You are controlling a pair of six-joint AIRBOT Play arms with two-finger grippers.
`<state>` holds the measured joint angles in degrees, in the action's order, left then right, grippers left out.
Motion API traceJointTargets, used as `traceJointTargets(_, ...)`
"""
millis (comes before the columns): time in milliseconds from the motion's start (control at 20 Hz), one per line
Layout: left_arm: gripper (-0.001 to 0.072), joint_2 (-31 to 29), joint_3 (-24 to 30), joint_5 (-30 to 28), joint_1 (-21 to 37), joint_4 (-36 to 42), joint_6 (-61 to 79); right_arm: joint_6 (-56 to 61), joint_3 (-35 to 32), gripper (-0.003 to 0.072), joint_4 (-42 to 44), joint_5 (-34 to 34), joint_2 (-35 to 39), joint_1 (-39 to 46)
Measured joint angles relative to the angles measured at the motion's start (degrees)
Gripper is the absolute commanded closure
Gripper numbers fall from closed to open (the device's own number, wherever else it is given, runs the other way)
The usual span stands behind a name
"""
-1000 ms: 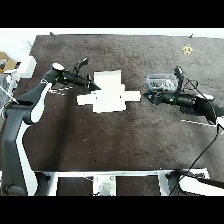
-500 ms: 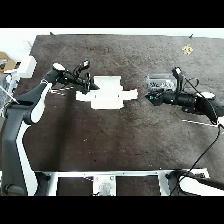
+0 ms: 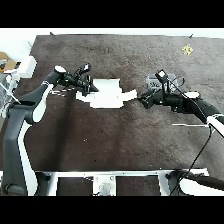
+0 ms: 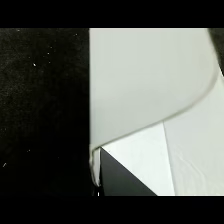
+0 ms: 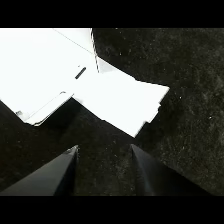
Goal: Fold the box and place the chain.
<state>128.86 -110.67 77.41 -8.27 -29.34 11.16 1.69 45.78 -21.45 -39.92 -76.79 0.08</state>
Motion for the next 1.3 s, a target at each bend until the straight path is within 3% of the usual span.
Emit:
traceJointTargets(450, 0.0698, 0.2, 0.0, 0.1, 0.0, -0.7, 0.3, -12.3, 0.0, 0.0209, 3.5, 1.7, -0.3, -1.1)
traceJointTargets(650, 0.0698, 0.2, 0.0, 0.1, 0.0, -0.6, 0.3, -16.4, 3.8, 0.0204, 2.4, -4.0, -3.0, -3.0)
traceJointTargets(700, 0.0698, 0.2, 0.0, 0.0, 0.0, -0.5, 0.3, -16.9, 5.3, 0.0041, 1.0, -5.5, -4.2, -3.8)
traceJointTargets(850, 0.0698, 0.2, 0.0, 0.0, 0.0, -0.3, 0.3, -17.8, 10.2, 0.0001, -4.5, -8.2, -8.4, -6.8)
traceJointTargets(1050, 0.0698, 0.2, 0.0, 0.0, 0.0, -0.1, 0.3, -18.7, 14.8, 0.0003, -10.7, -9.5, -13.4, -10.9)
traceJointTargets(1300, 0.0698, 0.2, 0.0, 0.0, 0.0, 0.2, 0.3, -20.7, 17.9, 0.001, -13.4, -7.2, -18.1, -14.4)
